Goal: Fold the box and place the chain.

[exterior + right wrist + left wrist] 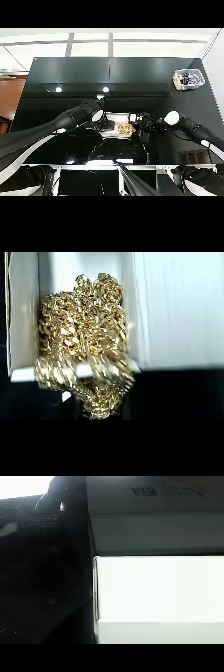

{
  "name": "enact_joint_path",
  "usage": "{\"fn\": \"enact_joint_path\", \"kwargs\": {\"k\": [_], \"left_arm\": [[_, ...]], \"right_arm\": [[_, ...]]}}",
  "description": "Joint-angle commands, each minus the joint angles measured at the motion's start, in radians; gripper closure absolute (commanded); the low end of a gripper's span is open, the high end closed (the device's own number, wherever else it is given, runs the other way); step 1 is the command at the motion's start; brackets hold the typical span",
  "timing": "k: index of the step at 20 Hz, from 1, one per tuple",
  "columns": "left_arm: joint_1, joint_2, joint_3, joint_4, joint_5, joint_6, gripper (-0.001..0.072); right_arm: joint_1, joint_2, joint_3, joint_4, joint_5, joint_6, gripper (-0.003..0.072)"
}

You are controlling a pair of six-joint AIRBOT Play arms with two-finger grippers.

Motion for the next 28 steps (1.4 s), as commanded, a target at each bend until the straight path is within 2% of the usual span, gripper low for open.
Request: {"fn": "enact_joint_path", "kwargs": {"k": [1, 4, 6, 10, 12, 13, 14, 16, 20, 21, 22, 23, 25, 28], "left_arm": [[0.0, 0.0, 0.001, -0.006, 0.008, 0.0, 0.0681], [0.0, 0.0, 0.001, -0.006, 0.008, 0.0, 0.0681], [0.0, 0.0, 0.001, -0.007, 0.011, 0.0, 0.0681], [0.0, 0.0, 0.001, -0.006, 0.012, 0.0, 0.0681], [0.0, 0.0, 0.001, -0.006, 0.012, 0.0, 0.0681], [0.0, 0.0, 0.001, -0.006, 0.013, 0.0, 0.0681], [0.0, 0.0, 0.001, -0.006, 0.012, 0.0, 0.0681], [0.0, 0.0, 0.001, -0.006, 0.012, 0.0, 0.0681], [0.0, 0.0, 0.001, -0.006, 0.013, 0.0, 0.0681], [0.0, 0.0, 0.001, -0.006, 0.013, 0.0, 0.0681], [0.0, 0.0, 0.001, -0.006, 0.012, 0.0, 0.0681], [0.0, 0.0, 0.001, -0.006, 0.012, 0.0, 0.0681], [0.0, 0.0, 0.001, -0.006, 0.012, 0.0, 0.0681], [0.0, 0.0, 0.001, -0.011, 0.025, 0.0, 0.0681]], "right_arm": [[0.002, 0.004, -0.001, 0.002, -0.01, 0.051, 0.0675], [-0.012, 0.058, 0.0, -0.048, -0.012, 0.308, 0.0676], [-0.034, 0.143, 0.0, -0.133, 0.019, 0.499, 0.0676], [-0.1, 0.351, 0.018, -0.135, 0.167, 0.728, 0.0677], [-0.105, 0.405, 0.048, -0.033, 0.24, 0.791, 0.0676], [-0.105, 0.408, 0.051, 0.084, 0.253, 0.797, 0.0676], [-0.101, 0.404, 0.051, 0.218, 0.249, 0.796, 0.0676], [-0.073, 0.395, 0.051, 0.373, 0.2, 0.796, 0.0676], [0.023, 0.347, 0.05, 0.394, 0.114, 0.814, 0.0671], [0.035, 0.328, 0.05, 0.373, 0.113, 0.834, 0.0606], [0.037, 0.314, 0.05, 0.331, 0.113, 0.871, 0.0399], [0.034, 0.311, 0.05, 0.277, 0.111, 0.906, 0.0366], [-0.01, 0.32, 0.051, 0.203, 0.134, 0.913, 0.0361], [-0.169, 0.357, 0.089, 0.071, 0.237, 0.913, 0.0362]]}}
